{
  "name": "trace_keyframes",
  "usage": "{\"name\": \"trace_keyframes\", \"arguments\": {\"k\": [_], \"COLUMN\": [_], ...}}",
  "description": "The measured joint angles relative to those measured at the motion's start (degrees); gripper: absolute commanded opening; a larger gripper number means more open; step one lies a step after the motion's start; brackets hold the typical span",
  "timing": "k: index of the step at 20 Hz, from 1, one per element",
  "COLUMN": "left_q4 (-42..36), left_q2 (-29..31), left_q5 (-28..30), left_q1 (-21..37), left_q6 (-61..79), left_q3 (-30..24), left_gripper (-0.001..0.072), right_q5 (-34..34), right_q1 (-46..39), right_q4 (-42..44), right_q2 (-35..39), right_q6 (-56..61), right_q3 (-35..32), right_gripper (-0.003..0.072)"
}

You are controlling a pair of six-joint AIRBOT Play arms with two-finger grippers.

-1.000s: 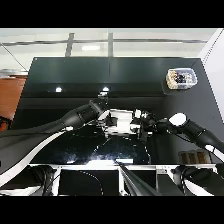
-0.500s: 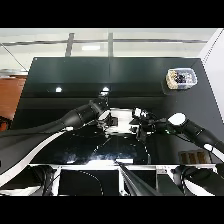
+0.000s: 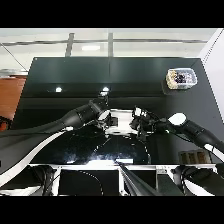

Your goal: Fold the box and place the chain.

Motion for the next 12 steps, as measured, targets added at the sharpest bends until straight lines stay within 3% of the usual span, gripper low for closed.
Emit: {"name": "trace_keyframes", "arguments": {"k": [3,9,12], "left_q4": [-0.04,0.07,0.09], "left_q2": [0.00,0.00,0.00], "left_q5": [-0.09,-0.20,-0.33], "left_q1": [0.00,0.00,-0.02], "left_q6": [0.00,0.15,0.15], "left_q3": [0.00,0.00,0.00], "left_gripper": [0.0028,0.0028,0.0028], "right_q5": [0.72,9.16,13.70], "right_q1": [-3.43,-19.39,-28.02], "right_q4": [-2.78,-8.70,-17.25], "right_q2": [3.15,13.46,14.99], "right_q6": [8.24,45.57,64.92], "right_q3": [0.00,0.00,-0.55], "right_gripper": [0.0047,0.0047,0.0047]}}
